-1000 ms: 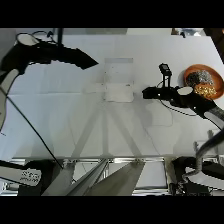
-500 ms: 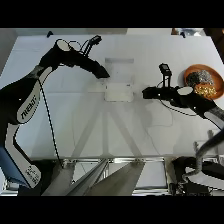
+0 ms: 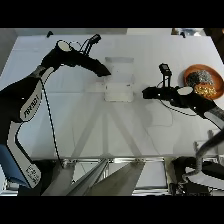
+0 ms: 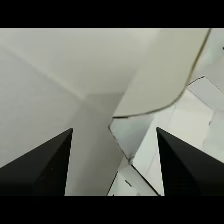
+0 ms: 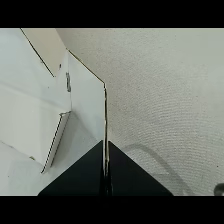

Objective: Fold the box and place the chain.

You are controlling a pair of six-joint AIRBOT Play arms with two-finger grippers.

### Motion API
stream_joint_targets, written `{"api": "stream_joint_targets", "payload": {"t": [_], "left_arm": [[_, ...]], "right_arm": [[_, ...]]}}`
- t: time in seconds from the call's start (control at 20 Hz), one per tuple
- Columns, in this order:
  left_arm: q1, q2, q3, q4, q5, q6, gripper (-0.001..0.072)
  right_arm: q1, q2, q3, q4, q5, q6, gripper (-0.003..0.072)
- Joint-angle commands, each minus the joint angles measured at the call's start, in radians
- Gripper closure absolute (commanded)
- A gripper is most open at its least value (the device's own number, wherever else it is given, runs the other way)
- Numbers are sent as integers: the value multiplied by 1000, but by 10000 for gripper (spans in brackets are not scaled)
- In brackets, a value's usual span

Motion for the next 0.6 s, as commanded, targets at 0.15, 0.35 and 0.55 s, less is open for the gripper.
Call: {"api": "stream_joint_targets", "payload": {"t": [0.15, 0.35, 0.55], "left_arm": [[-25, -51, 80, 43, -33, 49, 138], [-50, -73, 80, 37, -97, 90, 155], [-56, -74, 80, 25, -108, 116, 336]], "right_arm": [[0, 0, 0, 0, 0, 0, 674], [0, 0, 0, 0, 0, 0, 674], [0, 0, 0, 0, 0, 0, 674]]}}
